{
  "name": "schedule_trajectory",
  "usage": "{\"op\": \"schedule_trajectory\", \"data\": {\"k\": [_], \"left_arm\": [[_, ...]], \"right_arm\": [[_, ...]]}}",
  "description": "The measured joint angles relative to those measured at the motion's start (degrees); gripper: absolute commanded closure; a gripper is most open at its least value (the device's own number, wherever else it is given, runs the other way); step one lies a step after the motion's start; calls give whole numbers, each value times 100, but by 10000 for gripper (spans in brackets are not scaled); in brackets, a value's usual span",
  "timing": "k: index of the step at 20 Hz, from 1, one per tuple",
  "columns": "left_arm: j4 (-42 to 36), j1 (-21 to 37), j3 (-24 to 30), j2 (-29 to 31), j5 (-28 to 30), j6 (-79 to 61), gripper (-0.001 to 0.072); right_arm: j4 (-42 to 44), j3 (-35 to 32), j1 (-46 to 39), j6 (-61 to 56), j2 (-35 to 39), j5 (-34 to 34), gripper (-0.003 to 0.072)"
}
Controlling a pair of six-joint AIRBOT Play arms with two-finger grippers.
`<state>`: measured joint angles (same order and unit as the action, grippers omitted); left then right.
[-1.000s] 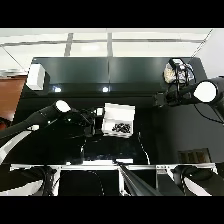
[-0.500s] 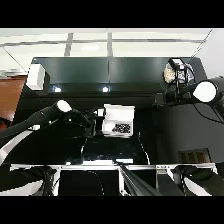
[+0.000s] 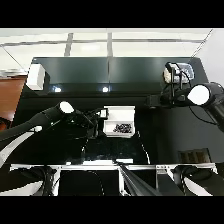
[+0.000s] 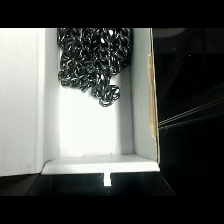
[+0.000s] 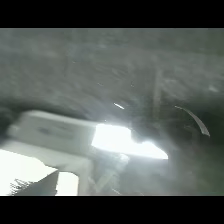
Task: Fold the box and place the chain.
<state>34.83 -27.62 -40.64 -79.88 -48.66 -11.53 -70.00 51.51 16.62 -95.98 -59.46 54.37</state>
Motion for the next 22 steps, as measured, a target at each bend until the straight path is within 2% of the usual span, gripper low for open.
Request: {"op": "schedule_trajectory", "data": {"k": [4,7,10,15,22], "left_arm": [[0,-7,0,0,35,33,264],[0,-7,0,0,55,37,264],[2,-7,0,0,61,44,263],[4,-7,0,0,63,46,264],[7,-7,-2,0,66,46,264]], "right_arm": [[1172,-63,2,461,-417,-911,-7],[2094,-85,107,1423,-833,-1086,-7],[2575,-17,256,3204,-994,-531,-7],[2677,201,341,5650,-990,570,-6],[2564,-188,584,7407,-1001,739,-7]]}}
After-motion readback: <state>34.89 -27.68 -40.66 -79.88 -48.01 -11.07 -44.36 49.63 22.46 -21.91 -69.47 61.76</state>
